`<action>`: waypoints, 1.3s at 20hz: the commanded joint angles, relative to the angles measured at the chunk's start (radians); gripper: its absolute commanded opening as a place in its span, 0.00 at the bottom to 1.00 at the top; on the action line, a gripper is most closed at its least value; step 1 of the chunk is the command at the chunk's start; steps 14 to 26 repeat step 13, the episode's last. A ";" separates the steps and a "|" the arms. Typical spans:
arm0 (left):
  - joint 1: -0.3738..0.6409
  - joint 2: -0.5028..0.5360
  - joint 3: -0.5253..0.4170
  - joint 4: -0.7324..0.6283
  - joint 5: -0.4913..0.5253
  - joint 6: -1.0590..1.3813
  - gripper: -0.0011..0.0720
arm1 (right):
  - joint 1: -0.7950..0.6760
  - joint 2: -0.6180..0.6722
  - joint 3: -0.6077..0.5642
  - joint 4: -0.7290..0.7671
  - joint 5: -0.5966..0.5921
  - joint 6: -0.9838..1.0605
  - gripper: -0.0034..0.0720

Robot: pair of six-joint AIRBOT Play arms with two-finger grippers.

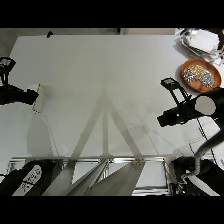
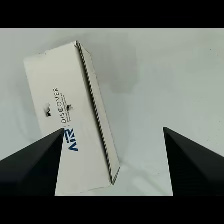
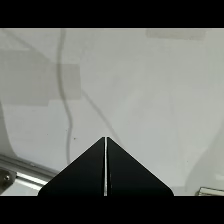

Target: Fold the box and place the chain.

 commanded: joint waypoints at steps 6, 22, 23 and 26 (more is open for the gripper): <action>0.000 -0.001 0.000 0.000 0.005 0.001 0.96 | 0.001 0.001 0.001 0.000 0.000 0.000 0.06; 0.000 -0.001 0.000 0.000 0.011 0.000 0.96 | 0.001 0.001 0.001 0.000 0.000 0.000 0.06; 0.000 -0.001 0.000 0.000 0.011 0.000 0.96 | 0.001 0.001 0.001 0.000 0.000 0.000 0.06; 0.000 -0.001 0.000 0.000 0.011 0.000 0.96 | 0.001 0.001 0.001 0.000 0.000 0.000 0.06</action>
